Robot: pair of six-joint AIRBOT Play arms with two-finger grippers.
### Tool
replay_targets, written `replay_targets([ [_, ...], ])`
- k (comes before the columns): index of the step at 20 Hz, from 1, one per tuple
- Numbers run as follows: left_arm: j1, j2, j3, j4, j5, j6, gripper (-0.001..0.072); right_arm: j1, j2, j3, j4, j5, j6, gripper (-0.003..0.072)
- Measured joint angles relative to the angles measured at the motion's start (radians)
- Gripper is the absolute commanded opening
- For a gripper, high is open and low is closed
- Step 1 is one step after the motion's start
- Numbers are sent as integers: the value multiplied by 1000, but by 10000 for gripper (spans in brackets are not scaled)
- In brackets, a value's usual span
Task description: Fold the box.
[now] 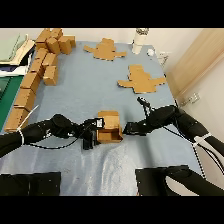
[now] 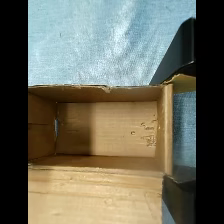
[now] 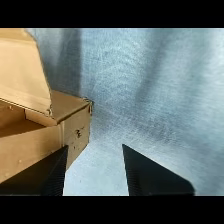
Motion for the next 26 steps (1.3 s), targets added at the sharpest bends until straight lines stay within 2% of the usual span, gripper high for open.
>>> replay_targets([
  [9,0,0,0,0,0,0,590,8,47,48,46,-74,14,529],
  [13,0,0,0,0,0,0,590,105,13,56,52,-16,42,528],
  [19,0,0,0,0,0,0,591,332,-118,146,-238,53,352,527],
  [22,0,0,0,0,0,0,590,420,-171,215,-383,35,507,527],
  [26,0,0,0,0,-1,0,591,513,-249,296,-503,-16,663,527],
])
